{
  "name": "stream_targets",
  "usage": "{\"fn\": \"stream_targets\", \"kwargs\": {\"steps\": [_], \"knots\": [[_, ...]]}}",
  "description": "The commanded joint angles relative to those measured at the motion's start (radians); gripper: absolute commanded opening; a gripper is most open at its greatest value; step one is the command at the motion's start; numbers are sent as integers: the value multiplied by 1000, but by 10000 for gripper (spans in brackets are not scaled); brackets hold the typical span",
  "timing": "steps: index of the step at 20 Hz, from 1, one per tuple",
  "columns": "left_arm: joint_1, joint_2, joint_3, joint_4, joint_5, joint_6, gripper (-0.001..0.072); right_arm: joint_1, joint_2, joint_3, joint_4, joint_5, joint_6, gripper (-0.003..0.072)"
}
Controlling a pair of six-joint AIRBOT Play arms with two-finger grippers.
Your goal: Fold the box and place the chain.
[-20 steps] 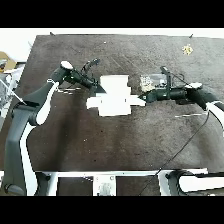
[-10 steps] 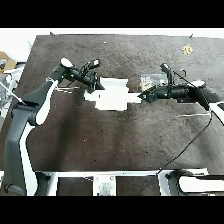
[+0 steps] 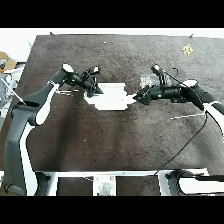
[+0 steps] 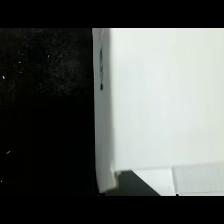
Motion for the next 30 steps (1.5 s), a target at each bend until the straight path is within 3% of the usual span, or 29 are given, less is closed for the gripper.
{"fn": "stream_targets", "kwargs": {"steps": [1,2,3,4,12,18,24,30], "knots": [[0,-1,-7,2,29,2,8,34,-1,1,-71,-6,-29,452],[0,-1,-7,2,38,3,8,42,-1,1,-98,-6,-51,514],[0,-1,-7,1,47,3,8,52,-1,1,-117,-16,-69,667],[0,-1,-7,1,58,3,8,63,-1,1,-133,-40,-78,686],[0,-1,-7,1,-15,20,10,122,-2,0,-153,-92,-293,687],[-1,-1,-7,-5,17,21,10,207,-95,-3,-151,-144,-340,687],[0,0,-7,-6,18,20,10,240,-98,-3,-152,-183,-399,686],[0,0,-7,-6,19,20,10,243,-139,3,-171,-296,-424,685]]}}
